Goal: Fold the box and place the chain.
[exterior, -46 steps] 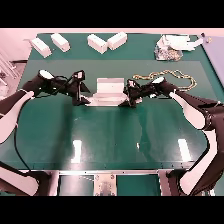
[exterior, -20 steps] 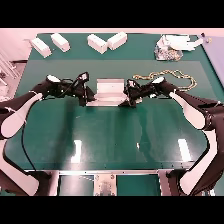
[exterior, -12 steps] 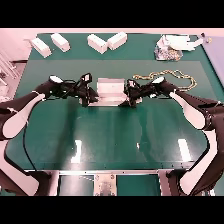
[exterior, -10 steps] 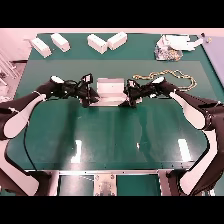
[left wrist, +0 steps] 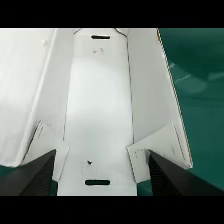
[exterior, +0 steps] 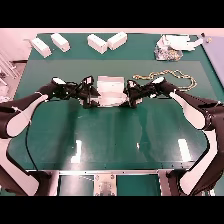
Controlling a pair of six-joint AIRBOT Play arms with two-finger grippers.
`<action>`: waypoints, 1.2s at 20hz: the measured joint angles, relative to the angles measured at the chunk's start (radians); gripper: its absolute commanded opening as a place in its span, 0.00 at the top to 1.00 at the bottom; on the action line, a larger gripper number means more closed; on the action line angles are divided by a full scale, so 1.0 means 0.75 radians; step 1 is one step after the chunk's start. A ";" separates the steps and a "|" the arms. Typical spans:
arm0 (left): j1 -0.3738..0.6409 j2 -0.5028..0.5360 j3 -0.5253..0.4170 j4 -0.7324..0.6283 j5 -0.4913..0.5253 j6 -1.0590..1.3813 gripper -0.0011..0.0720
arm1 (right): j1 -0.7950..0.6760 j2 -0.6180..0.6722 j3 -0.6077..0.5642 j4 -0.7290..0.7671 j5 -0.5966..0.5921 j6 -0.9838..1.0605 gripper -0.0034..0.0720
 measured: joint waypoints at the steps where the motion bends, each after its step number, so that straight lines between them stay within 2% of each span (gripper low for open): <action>1: 0.000 -0.004 0.000 -0.003 -0.001 0.002 0.06 | 0.000 0.000 0.000 -0.001 0.000 0.001 0.30; 10: -0.001 -0.017 0.001 -0.011 0.020 0.015 0.07 | -0.001 0.000 0.000 0.002 -0.003 0.002 0.30; 11: -0.001 -0.017 0.001 -0.011 0.026 0.016 0.21 | -0.001 0.000 0.000 0.003 -0.004 0.002 0.30; 13: -0.004 -0.020 -0.001 0.007 0.066 0.023 0.67 | 0.000 0.000 0.000 0.010 -0.015 0.002 0.30; 14: -0.003 -0.021 -0.001 0.009 0.065 0.034 0.84 | 0.000 0.000 0.000 0.010 -0.014 0.002 0.30; 15: -0.002 -0.018 0.000 -0.003 0.063 0.054 0.85 | 0.000 0.000 0.000 0.009 -0.014 0.002 0.30; 17: -0.004 -0.019 -0.001 -0.001 0.063 0.101 0.96 | 0.000 0.000 0.000 0.008 -0.013 0.002 0.30; 24: 0.047 -0.003 -0.001 -0.003 0.039 0.170 0.96 | 0.000 0.000 0.000 0.005 -0.007 0.002 0.30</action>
